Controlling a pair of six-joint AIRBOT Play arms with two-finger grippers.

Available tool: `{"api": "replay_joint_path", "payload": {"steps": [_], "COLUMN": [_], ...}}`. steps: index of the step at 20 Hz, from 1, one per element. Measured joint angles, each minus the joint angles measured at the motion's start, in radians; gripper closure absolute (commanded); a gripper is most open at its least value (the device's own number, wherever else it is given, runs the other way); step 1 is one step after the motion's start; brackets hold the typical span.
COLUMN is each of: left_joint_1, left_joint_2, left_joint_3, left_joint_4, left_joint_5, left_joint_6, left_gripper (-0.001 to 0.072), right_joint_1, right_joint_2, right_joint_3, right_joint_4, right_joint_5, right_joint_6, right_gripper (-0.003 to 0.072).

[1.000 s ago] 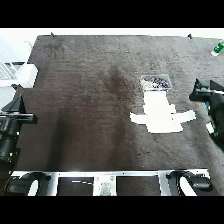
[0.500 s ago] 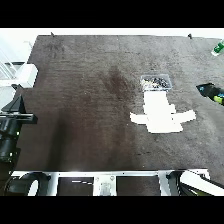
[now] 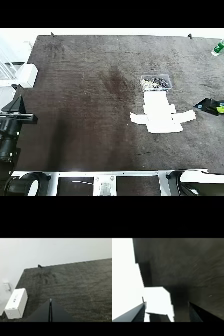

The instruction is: Fold the box and place the chain.

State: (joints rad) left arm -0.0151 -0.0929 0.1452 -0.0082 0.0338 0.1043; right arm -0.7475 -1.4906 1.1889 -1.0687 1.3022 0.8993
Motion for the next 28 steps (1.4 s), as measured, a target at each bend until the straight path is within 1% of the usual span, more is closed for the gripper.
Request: {"api": "replay_joint_path", "payload": {"steps": [4, 8, 9, 10, 11, 12, 13, 14, 15, 16, 17, 20, 22, 25, 28], "left_joint_1": [0.000, 0.000, 0.000, 0.000, 0.000, 0.000, 0.000, 0.000, 0.000, 0.000, 0.000, 0.000, 0.000, 0.000, 0.000], "left_joint_2": [0.000, 0.000, 0.000, 0.000, 0.000, 0.000, 0.000, 0.000, 0.000, 0.000, 0.000, 0.000, 0.000, 0.000, 0.000], "left_joint_3": [0.000, 0.000, 0.000, 0.000, 0.000, 0.000, 0.000, 0.000, 0.000, 0.000, 0.000, 0.000, 0.000, 0.000, 0.000], "left_joint_4": [0.000, 0.000, 0.000, 0.000, 0.000, 0.000, 0.000, 0.000, 0.000, 0.000, 0.000, 0.000, 0.000, 0.000, 0.000], "left_joint_5": [0.000, 0.000, 0.000, 0.000, 0.000, 0.000, 0.000, 0.000, 0.000, 0.000, 0.000, 0.000, 0.000, 0.000, 0.000], "left_joint_6": [0.000, 0.000, 0.000, 0.000, 0.000, 0.000, 0.000, 0.000, 0.000, 0.000, 0.000, 0.000, 0.000, 0.000, 0.000], "left_gripper": [0.0689, 0.0688, 0.0688, 0.0688, 0.0688, 0.0688, 0.0688, 0.0689, 0.0688, 0.0689, 0.0688, 0.0688, 0.0689, 0.0688, 0.0688], "right_joint_1": [0.060, 0.086, 0.090, 0.093, 0.095, 0.097, 0.099, 0.100, 0.101, 0.101, 0.101, 0.102, 0.110, 0.153, 0.248], "right_joint_2": [-0.077, -0.145, -0.157, -0.167, -0.173, -0.179, -0.183, -0.187, -0.189, -0.191, -0.192, -0.193, -0.187, -0.161, -0.137], "right_joint_3": [0.010, 0.012, 0.013, 0.013, 0.013, 0.013, 0.013, 0.013, 0.013, 0.013, 0.013, 0.008, -0.010, -0.071, -0.150], "right_joint_4": [-0.054, -0.067, -0.060, -0.045, -0.034, -0.024, -0.016, -0.008, -0.003, 0.003, 0.011, 0.045, 0.097, 0.196, 0.311], "right_joint_5": [0.040, 0.089, 0.101, 0.113, 0.122, 0.127, 0.130, 0.135, 0.136, 0.140, 0.144, 0.161, 0.171, 0.174, 0.143], "right_joint_6": [0.008, 0.008, 0.001, -0.008, -0.016, -0.024, -0.032, -0.040, -0.048, -0.055, -0.062, -0.080, -0.086, -0.090, -0.091], "right_gripper": [0.0051, 0.0053, 0.0073, 0.0143, 0.0196, 0.0280, 0.0323, 0.0388, 0.0479, 0.0621, 0.0674, 0.0677, 0.0678, 0.0677, 0.0678]}}
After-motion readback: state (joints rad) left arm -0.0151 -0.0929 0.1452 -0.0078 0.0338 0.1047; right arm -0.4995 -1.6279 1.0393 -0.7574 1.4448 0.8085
